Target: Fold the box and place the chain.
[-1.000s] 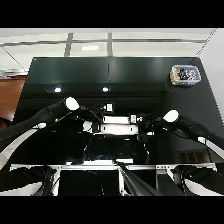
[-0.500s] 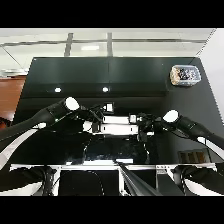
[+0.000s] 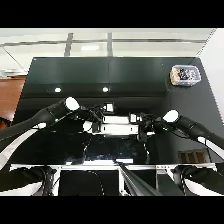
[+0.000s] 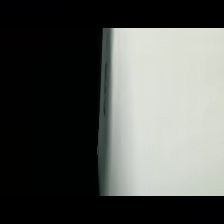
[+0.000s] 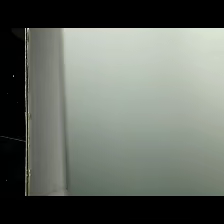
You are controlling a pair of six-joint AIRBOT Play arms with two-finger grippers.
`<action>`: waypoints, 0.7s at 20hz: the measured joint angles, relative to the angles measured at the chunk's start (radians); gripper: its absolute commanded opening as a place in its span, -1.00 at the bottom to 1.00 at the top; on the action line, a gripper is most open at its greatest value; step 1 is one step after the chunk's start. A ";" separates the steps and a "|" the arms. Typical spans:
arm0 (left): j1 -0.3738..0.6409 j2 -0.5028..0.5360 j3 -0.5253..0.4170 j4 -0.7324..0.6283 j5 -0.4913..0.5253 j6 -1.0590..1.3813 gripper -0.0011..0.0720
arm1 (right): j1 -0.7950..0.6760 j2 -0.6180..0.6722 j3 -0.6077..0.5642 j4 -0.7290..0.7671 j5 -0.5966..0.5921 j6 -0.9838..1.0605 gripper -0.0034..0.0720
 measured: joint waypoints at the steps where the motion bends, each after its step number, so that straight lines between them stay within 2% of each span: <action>1: 0.000 0.000 0.000 0.000 0.000 0.000 -0.89 | -0.001 0.000 0.000 0.000 -0.001 0.008 0.90; 11: 0.000 0.000 0.000 0.000 0.000 0.000 -0.90 | -0.003 0.000 0.000 -0.012 -0.002 0.032 0.90; 12: 0.000 0.000 0.000 0.000 0.000 0.000 -0.90 | -0.003 0.000 0.000 -0.012 -0.002 0.032 0.74; 13: 0.000 0.000 0.000 0.000 0.000 0.000 -0.89 | -0.003 0.000 0.000 -0.013 -0.004 0.032 0.39; 14: 0.000 0.000 0.000 -0.001 0.003 0.000 -0.89 | -0.003 0.000 0.001 -0.014 -0.006 0.036 0.36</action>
